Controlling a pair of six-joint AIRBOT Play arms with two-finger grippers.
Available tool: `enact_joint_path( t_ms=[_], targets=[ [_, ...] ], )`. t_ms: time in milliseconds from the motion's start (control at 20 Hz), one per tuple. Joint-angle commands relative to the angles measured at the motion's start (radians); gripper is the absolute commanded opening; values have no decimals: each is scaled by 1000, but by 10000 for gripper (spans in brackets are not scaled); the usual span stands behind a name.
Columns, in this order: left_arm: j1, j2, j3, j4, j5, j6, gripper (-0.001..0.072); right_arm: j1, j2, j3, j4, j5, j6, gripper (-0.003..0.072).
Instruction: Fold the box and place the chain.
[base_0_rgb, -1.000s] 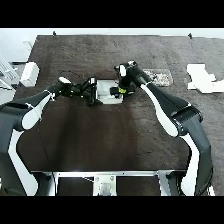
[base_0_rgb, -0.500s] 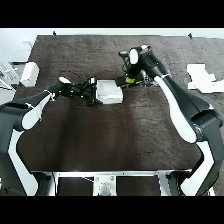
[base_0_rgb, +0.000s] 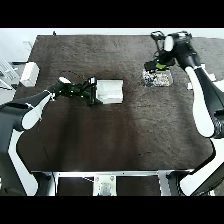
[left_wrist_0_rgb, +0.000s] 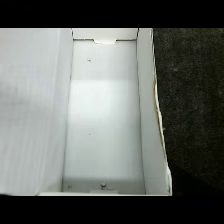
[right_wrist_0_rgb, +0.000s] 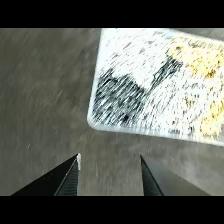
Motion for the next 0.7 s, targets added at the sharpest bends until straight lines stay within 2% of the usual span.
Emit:
enact_joint_path(
  t_ms=[0, 350, 400, 650],
  targets=[
    [0, 1, 0, 0, 1, 0, 396, -109, -43, -4, 227, -92, -82, 423],
    [0, 1, 0, 0, 2, 0, 396, -128, -154, -4, 319, -93, -167, 399],
    [0, 1, 0, 0, 2, 0, 396, -128, -166, -4, 320, -93, -167, 358],
    [0, 1, 0, 0, 2, 0, 396, -129, -207, -4, 316, -92, -166, 348]
  ],
)
